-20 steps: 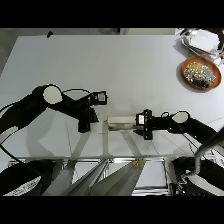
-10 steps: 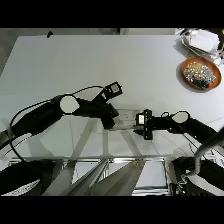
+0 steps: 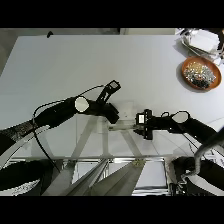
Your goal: Fold the box and place the chain.
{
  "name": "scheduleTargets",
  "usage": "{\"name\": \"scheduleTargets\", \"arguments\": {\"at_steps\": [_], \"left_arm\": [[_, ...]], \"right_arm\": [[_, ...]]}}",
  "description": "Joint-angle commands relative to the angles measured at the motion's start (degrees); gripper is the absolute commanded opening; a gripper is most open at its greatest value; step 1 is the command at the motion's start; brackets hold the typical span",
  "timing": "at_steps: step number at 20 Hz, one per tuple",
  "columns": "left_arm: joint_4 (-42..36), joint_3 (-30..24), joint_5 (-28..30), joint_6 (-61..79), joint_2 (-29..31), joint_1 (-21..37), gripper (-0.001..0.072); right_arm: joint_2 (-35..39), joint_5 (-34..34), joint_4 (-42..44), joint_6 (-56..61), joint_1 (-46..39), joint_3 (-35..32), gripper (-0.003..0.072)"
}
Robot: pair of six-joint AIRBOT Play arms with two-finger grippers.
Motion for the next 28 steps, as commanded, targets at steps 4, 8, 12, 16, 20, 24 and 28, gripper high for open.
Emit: {"name": "scheduleTargets", "arguments": {"at_steps": [4,8,12,16,20,24,28], "left_arm": [[12.7,0.0,-2.6,-2.4,8.5,0.4,0.0],[33.0,0.0,-14.9,-0.3,17.1,1.7,0.0004],[29.3,-1.3,-22.8,12.3,17.6,2.8,0.0027],[20.5,-5.7,-19.1,26.3,13.6,3.0,0.0217],[13.5,-7.4,-14.9,39.5,9.4,3.0,0.0218],[11.8,-7.4,-12.6,41.9,6.6,3.0,0.0232],[11.6,-7.4,-12.3,43.2,6.5,3.0,0.0269]], "right_arm": [[0.0,0.1,-0.1,0.0,0.0,0.0,0.0321],[0.1,0.1,-0.1,0.0,0.0,0.0,0.0321],[0.0,0.1,-0.1,0.0,0.0,0.0,0.0321],[0.0,0.1,-0.1,0.0,0.0,0.0,0.0321],[0.0,0.1,-0.1,0.0,0.0,0.0,0.0321],[0.0,0.1,-0.1,0.0,0.0,0.0,0.0321],[0.0,0.1,-0.1,0.0,0.0,0.0,0.0321]]}}
